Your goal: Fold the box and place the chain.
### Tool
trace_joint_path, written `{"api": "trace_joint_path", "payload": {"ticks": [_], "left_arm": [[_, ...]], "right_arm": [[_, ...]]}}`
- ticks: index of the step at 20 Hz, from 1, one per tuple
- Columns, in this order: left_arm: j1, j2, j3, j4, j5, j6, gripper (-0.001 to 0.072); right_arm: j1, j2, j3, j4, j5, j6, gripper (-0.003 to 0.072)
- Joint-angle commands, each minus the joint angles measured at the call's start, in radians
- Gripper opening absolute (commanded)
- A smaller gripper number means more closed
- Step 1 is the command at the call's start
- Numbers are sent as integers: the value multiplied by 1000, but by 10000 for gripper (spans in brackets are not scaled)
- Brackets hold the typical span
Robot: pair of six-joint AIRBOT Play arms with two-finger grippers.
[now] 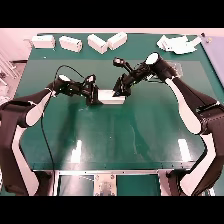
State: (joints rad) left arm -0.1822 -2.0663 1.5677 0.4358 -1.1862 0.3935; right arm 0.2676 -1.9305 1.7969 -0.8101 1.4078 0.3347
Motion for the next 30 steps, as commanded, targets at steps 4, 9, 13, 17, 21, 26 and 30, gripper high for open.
{"api": "trace_joint_path", "payload": {"ticks": [4, 9, 13, 17, 21, 26, 30], "left_arm": [[0, 0, 1, 0, 0, 0, 471], [0, 0, 1, 0, 0, 0, 470], [0, 0, 1, 0, 0, 0, 470], [0, 0, 1, 0, 0, 0, 470], [0, 0, 1, 0, 0, 0, 471], [0, 0, 1, 0, 0, 0, 470], [0, 0, 1, 0, 0, 0, 471]], "right_arm": [[5, -1, 22, -26, -6, -6, 450], [20, -2, 22, -56, -6, -6, 436], [27, -18, 34, -72, -12, -6, 423], [30, -30, 72, -75, -41, -6, 423], [30, -31, 109, -74, -26, 5, 419], [30, -42, 105, -74, 70, 13, 428], [30, -63, 105, -74, 79, 24, 427]]}}
